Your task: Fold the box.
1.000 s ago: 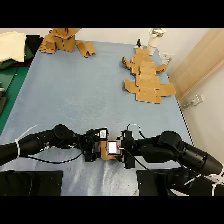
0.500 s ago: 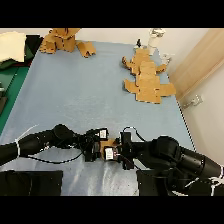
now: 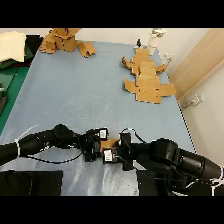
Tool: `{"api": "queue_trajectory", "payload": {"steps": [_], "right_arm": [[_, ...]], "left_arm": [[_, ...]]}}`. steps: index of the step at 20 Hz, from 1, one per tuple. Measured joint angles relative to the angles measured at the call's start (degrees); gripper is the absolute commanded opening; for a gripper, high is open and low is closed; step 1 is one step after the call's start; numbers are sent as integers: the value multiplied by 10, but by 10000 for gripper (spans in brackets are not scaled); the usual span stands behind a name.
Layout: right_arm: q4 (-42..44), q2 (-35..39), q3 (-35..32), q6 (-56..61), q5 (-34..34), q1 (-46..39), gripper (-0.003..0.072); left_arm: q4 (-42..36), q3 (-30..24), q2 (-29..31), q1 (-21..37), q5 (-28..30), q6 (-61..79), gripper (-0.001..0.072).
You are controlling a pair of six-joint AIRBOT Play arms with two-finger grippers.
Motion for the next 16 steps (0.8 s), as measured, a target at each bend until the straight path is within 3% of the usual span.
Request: {"api": "queue_trajectory", "payload": {"steps": [2, 3, 4, 6, 8, 16], "right_arm": [[-1, 1, 0, 4, 0, 6, 186], [-4, 1, 0, 8, -1, 9, 297], [-5, 2, 0, 10, -4, 12, 341], [-4, 6, 0, 14, -7, 16, 343], [-4, 13, 0, 17, -10, 19, 425], [-37, 53, -33, 56, 2, 20, 459]], "left_arm": [[0, 0, 0, 0, 0, 0, 607], [0, 0, 0, 0, 0, 0, 607], [0, 0, 0, 0, 0, 0, 607], [0, 0, 0, 0, 0, 0, 607], [0, 0, 0, 0, 0, 0, 606], [0, 0, 0, 0, 0, 0, 607]]}}
